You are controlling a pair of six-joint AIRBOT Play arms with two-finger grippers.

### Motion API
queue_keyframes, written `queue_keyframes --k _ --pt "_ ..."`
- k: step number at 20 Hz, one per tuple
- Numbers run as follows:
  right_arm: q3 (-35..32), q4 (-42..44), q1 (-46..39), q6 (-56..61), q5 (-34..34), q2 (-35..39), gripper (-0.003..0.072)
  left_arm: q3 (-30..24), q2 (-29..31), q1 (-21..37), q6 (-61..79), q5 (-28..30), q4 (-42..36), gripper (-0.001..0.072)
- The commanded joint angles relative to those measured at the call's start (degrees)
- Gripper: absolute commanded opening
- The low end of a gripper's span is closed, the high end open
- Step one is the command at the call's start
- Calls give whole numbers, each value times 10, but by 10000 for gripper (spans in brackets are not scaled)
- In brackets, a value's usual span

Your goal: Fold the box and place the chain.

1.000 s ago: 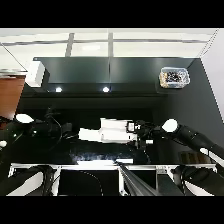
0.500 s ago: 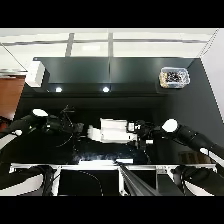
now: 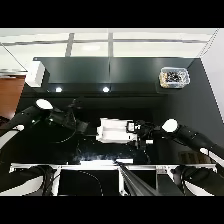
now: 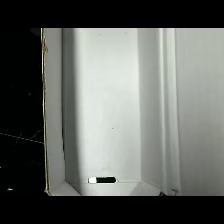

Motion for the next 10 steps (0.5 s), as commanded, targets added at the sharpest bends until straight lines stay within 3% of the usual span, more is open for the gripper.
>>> queue_keyframes --k 1,5,10 --pt "0 0 0 0 0 0 466 6 4 -65 -52 78 28 686" --pt "0 0 0 0 0 0 467 6 4 -119 -110 170 27 685" --pt "0 0 0 0 0 0 466 7 4 -122 -137 177 28 685"
